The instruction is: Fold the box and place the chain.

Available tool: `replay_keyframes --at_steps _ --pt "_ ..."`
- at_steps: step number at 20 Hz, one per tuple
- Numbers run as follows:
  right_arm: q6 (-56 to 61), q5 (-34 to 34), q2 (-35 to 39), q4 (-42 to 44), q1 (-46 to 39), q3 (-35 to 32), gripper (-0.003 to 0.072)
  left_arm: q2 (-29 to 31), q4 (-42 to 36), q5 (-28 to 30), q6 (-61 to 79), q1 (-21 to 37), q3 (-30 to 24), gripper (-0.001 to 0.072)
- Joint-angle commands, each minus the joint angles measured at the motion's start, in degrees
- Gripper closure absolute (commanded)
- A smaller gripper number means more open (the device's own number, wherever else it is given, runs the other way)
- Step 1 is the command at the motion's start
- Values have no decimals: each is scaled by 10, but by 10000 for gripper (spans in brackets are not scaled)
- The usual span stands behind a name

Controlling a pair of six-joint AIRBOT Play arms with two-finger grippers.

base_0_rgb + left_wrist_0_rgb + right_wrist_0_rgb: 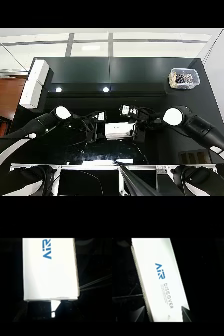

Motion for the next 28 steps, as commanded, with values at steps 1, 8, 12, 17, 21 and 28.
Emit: replay_keyframes --at_steps 1,8,12,17,21,28 --pt "48 20 23 3 -8 14 144 0 -2 0 -1 0 0 334" --pt "324 27 60 62 -84 -9 651 0 -2 0 -1 0 0 334" --pt "365 -13 39 244 -90 -50 653 0 -2 0 -1 0 0 334" --pt "360 30 -25 300 -90 -55 652 0 -2 0 -1 0 0 334" --pt "360 35 -53 296 -91 -55 652 0 -2 0 -1 0 0 334" --pt "360 36 -94 271 -91 -55 651 0 -2 0 -1 0 0 334"
